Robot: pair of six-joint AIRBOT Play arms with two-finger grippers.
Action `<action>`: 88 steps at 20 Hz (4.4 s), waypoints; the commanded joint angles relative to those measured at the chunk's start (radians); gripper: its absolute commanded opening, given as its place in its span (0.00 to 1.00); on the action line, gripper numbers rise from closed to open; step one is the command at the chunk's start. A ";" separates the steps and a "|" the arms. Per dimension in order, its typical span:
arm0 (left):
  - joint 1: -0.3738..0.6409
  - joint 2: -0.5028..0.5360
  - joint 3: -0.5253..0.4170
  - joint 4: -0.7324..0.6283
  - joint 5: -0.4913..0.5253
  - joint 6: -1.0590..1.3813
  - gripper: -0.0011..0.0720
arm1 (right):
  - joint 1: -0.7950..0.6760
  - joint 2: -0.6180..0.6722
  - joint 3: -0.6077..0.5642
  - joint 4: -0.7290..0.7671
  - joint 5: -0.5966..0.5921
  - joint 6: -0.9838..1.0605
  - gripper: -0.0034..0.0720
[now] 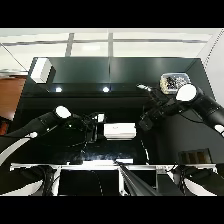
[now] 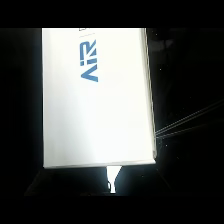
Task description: Fold the box and place the chain.
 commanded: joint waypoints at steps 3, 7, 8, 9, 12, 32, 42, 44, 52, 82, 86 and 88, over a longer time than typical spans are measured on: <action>0.000 -0.001 0.000 0.000 0.000 0.000 0.61 | -0.022 0.002 -0.182 0.450 -0.138 0.080 0.08; 0.000 -0.001 0.000 0.000 0.000 -0.001 0.61 | 0.027 -0.023 -0.185 0.412 -0.187 0.126 0.08; 0.000 -0.001 0.000 0.000 0.000 0.000 0.61 | 0.029 -0.032 -0.185 0.377 -0.190 0.154 0.08; 0.000 -0.001 0.000 0.000 0.000 -0.001 0.61 | 0.031 -0.041 -0.185 0.336 -0.198 0.188 0.08; 0.000 -0.001 0.000 0.000 0.000 -0.001 0.61 | 0.050 -0.064 -0.185 0.280 -0.217 0.222 0.08; 0.000 -0.001 0.000 0.000 0.000 0.000 0.61 | 0.087 -0.105 -0.187 0.213 -0.287 0.253 0.08; 0.000 -0.001 0.000 0.000 0.000 -0.001 0.62 | -0.037 -0.055 -0.127 0.445 -0.136 0.100 0.08; 0.003 0.002 0.000 0.010 0.000 -0.001 0.63 | -0.127 -0.036 -0.092 0.444 -0.090 0.097 0.08; 0.003 0.200 0.005 0.270 -0.025 -0.373 0.99 | -0.389 0.065 -0.058 0.438 -0.002 0.080 0.08; -0.204 -0.002 0.175 0.193 0.089 -0.513 0.98 | -0.411 0.072 -0.058 0.341 -0.021 0.042 0.08; -0.206 -0.023 0.175 0.197 0.092 -0.513 0.98 | -0.412 0.072 -0.058 0.341 -0.021 0.042 0.08; -0.230 -0.045 0.175 0.232 0.105 -0.518 0.98 | -0.412 0.072 -0.058 0.341 -0.021 0.042 0.08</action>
